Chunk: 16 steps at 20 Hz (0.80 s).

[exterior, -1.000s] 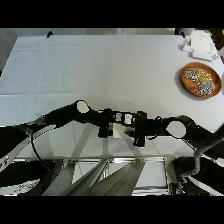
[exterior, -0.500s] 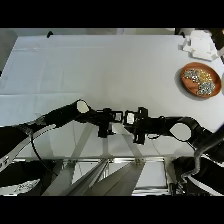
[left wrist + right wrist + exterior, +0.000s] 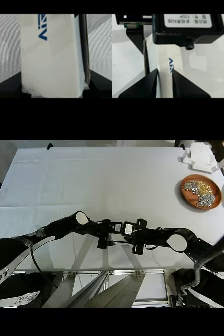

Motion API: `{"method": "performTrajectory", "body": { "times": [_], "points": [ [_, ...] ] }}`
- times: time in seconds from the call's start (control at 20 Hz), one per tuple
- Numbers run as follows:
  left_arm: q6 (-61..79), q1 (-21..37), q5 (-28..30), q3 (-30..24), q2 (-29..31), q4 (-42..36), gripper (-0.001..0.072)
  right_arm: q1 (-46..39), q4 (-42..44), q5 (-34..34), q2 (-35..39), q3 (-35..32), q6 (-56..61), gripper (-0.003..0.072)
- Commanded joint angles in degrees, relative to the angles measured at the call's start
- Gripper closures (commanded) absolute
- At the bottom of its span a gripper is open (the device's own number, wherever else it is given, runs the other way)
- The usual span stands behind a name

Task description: Fold the box and place the chain.

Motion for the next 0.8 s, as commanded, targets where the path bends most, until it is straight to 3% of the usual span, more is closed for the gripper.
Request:
{"method": "performTrajectory", "body": {
  "times": [0.0,0.75],
  "points": [
    [0.15,-0.04,-0.44,0.02,0.02,0.00,0.0375,0.00,-0.09,-0.74,-0.15,0.04,0.20,0.0515],
    [0.15,-0.04,-0.44,0.02,0.02,0.00,0.0375,1.97,-0.31,1.88,-0.15,-2.16,1.77,0.0529]
  ]
}}
